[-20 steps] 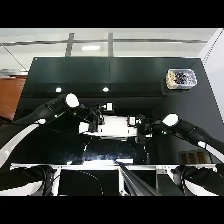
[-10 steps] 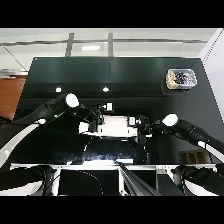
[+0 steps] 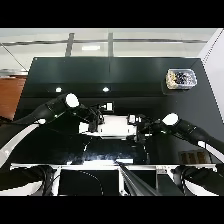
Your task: Fold the box and place the chain.
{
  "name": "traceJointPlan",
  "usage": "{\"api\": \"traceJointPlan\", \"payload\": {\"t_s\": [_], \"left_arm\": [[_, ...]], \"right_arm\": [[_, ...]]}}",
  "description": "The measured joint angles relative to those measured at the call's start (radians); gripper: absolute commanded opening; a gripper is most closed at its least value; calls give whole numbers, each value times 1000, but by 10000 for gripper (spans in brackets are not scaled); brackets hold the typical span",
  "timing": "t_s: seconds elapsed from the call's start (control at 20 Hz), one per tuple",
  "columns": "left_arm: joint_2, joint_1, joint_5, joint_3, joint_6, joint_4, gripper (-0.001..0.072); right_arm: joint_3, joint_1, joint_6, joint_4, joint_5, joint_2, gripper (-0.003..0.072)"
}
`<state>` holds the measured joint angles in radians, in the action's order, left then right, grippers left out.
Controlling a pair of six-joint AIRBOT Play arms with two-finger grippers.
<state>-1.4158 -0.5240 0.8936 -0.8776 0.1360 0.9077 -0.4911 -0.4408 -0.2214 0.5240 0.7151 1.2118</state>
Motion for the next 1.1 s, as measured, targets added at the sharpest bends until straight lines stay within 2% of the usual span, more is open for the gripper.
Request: {"api": "traceJointPlan", "payload": {"t_s": [0.35,1.1], "left_arm": [[0,0,0,0,0,0,28],[0,0,4,0,0,0,28]], "right_arm": [[0,-2,-8,-12,2,0,706],[-1,-56,80,50,-85,6,704]]}}
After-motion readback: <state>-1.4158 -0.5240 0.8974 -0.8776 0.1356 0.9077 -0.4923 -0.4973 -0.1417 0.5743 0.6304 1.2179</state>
